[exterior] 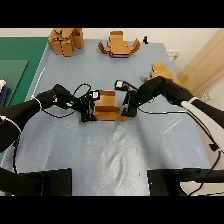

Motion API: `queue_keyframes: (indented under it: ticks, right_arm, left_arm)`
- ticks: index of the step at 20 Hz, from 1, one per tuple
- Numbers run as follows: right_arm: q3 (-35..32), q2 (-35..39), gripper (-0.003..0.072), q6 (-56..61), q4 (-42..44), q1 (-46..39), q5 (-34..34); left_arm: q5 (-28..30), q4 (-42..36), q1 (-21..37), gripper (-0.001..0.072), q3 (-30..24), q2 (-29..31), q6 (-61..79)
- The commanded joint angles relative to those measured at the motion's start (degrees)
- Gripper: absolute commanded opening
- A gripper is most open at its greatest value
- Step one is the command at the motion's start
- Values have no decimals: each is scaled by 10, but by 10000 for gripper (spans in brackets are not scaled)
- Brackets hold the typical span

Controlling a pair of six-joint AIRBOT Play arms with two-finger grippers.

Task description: Fold the box.

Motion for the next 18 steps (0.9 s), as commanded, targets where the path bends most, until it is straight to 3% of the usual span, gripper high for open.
queue_keyframes:
  ticks: [1, 2, 5, 9, 12, 15, 18]
  right_arm:
    - [1, 51, 303, 83, 82, -17, 2]
    - [2, 55, 8, 75, 120, -10, 30]
    - [50, 11, 4, 95, 143, 33, 98]
    - [202, -147, 4, 186, 140, 42, 61]
    - [284, -243, 4, 234, 139, 37, -10]
    - [308, -304, 5, 256, 125, 37, -82]
    - [308, -326, 5, 256, 122, 37, -92]
  left_arm:
    - [0, 0, 0, 39, 0, 0, 0]
    - [0, 0, 0, 39, 0, 0, 0]
    - [0, 0, 0, 39, 0, 0, -1]
    - [0, 0, 0, 39, 0, 0, -3]
    - [1, 0, 0, 38, 0, 0, -3]
    - [2, 0, 0, 38, 0, 0, -3]
    - [2, 0, 0, 39, 0, 0, -3]
